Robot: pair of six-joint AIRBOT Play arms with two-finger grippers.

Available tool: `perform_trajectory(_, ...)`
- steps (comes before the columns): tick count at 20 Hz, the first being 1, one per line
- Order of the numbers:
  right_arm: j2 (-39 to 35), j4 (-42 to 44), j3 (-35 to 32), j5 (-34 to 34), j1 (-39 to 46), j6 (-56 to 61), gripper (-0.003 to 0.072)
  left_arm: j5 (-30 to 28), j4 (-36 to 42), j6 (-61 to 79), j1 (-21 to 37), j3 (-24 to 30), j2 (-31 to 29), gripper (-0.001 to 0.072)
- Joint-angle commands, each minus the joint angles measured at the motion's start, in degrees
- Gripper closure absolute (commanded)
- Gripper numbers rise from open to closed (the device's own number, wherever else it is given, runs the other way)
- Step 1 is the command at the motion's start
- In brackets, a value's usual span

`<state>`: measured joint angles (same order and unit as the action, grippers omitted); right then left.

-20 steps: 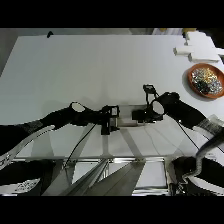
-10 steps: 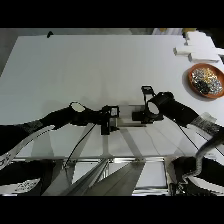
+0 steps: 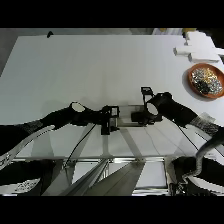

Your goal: Fold the box and place the chain.

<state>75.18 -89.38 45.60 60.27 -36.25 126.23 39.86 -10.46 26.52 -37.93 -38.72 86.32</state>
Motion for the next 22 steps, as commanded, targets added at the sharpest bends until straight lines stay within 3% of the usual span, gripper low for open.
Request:
perform_trajectory(1, 0.0, -2.3, 0.0, 1.9, 0.2, 1.5, 0.049, 0.0, -0.1, 0.0, 0.0, 0.0, 0.0, 0.0677)
perform_trajectory(6, 0.0, -2.2, 0.0, 1.0, 0.7, 1.5, 0.0497, 0.0, -0.1, 0.0, 0.0, 0.0, 0.0, 0.0677)
perform_trajectory(9, 0.4, -0.7, 0.0, 0.3, 0.7, 1.4, 0.0538, 0.0, -0.1, 0.0, 0.0, 0.0, 0.0, 0.0677)
perform_trajectory(11, 1.0, 0.3, 0.0, 0.6, 0.7, 1.4, 0.0664, 0.0, -0.1, 0.0, 0.0, 0.0, 0.0, 0.0677)
perform_trajectory(15, 1.0, 0.8, 0.0, 1.4, 0.7, -0.7, 0.067, 0.0, -0.1, 0.0, 0.0, 0.0, 0.0, 0.0677)
perform_trajectory(17, -0.3, 0.7, 0.0, 1.8, 0.7, -4.7, 0.0403, 0.0, -0.1, 0.0, 0.0, 0.0, 0.0, 0.0677)
perform_trajectory(18, -1.7, 0.2, 0.0, 2.2, 0.7, -7.1, 0.0348, 0.0, -0.1, 0.0, 0.0, 0.0, 0.0, 0.0677)
perform_trajectory(22, -11.0, -0.9, 2.0, 5.9, 1.0, -20.8, 0.0347, 0.0, 0.0, 0.0, 0.0, 0.0, 0.0, 0.0677)
